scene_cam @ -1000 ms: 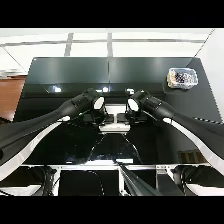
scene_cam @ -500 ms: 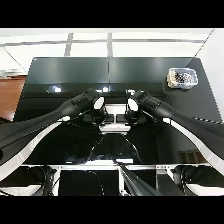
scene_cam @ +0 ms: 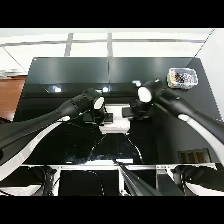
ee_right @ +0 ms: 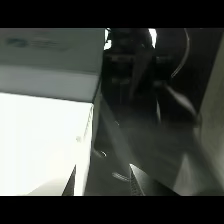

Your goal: Fold the box and place the chain.

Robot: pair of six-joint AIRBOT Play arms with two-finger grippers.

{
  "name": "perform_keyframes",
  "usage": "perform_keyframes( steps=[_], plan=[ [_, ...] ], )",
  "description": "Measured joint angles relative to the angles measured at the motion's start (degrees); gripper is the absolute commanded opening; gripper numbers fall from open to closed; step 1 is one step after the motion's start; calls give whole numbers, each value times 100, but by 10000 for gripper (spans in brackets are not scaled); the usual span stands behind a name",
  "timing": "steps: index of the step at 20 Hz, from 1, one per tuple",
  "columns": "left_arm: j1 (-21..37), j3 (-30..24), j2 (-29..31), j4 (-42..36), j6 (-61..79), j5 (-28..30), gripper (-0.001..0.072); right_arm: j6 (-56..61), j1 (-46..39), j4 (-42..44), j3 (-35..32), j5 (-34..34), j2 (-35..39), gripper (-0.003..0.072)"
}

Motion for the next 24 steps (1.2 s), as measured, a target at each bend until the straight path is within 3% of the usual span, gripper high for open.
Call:
perform_keyframes(
  steps=[3,7,9,11,15,17,20,21,23,24],
  plan=[
    [0,0,0,4,15,4,24,-616,-439,-308,96,52,837,387],
    [0,0,0,0,15,22,24,-960,-1182,-1792,33,-560,1429,390],
    [0,0,0,-2,13,22,24,-1019,-1692,-2293,-208,-1290,1469,653],
    [0,0,0,-4,13,24,24,-826,-2256,-2540,-457,-1974,1248,719],
    [0,0,0,-7,11,42,24,-450,-3340,-1869,-262,-2555,210,719],
    [0,0,0,-7,11,48,25,-448,-3635,-1274,330,-2640,-426,719],
    [0,0,0,-4,9,79,25,33,-3864,-885,1639,-2251,-1427,717],
    [0,0,0,-4,9,76,24,313,-3930,-809,2044,-2041,-1718,631],
    [0,0,0,-4,9,72,25,874,-4068,-575,2717,-1672,-2216,547],
    [0,0,0,-2,9,66,25,1093,-4140,-365,2942,-1534,-2411,547]
  ],
)
